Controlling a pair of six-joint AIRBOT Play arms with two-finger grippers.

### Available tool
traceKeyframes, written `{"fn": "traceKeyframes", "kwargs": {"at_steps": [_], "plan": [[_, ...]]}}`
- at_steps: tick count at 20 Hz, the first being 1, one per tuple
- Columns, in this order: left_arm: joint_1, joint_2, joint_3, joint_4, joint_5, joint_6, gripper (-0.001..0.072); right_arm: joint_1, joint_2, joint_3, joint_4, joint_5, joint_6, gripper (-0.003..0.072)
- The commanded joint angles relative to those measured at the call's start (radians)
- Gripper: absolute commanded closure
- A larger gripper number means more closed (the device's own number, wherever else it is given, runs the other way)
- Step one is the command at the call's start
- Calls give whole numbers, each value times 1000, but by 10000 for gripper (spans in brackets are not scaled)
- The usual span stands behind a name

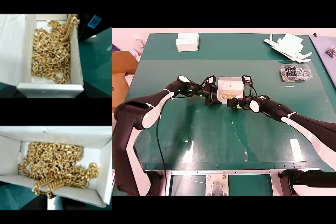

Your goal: Fold the box and place the chain.

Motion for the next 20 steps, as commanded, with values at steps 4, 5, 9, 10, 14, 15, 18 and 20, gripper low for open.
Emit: {"fn": "traceKeyframes", "kwargs": {"at_steps": [4,5,9,10,14,15,18,20], "plan": [[1,0,0,0,0,0,348,1,-10,3,3,-61,-1,572],[1,0,0,0,0,0,348,1,-10,3,3,-61,-1,616],[1,0,0,0,0,0,347,3,-10,25,5,-60,-1,672],[1,0,0,0,0,0,348,9,-9,40,4,-60,-1,672],[1,0,0,0,0,0,348,24,5,112,10,68,-35,672],[1,0,0,0,0,0,347,24,10,128,10,110,-35,672],[1,0,0,0,0,0,347,24,36,157,8,166,-62,673],[1,0,0,0,0,0,348,22,59,160,7,165,-80,673]]}}
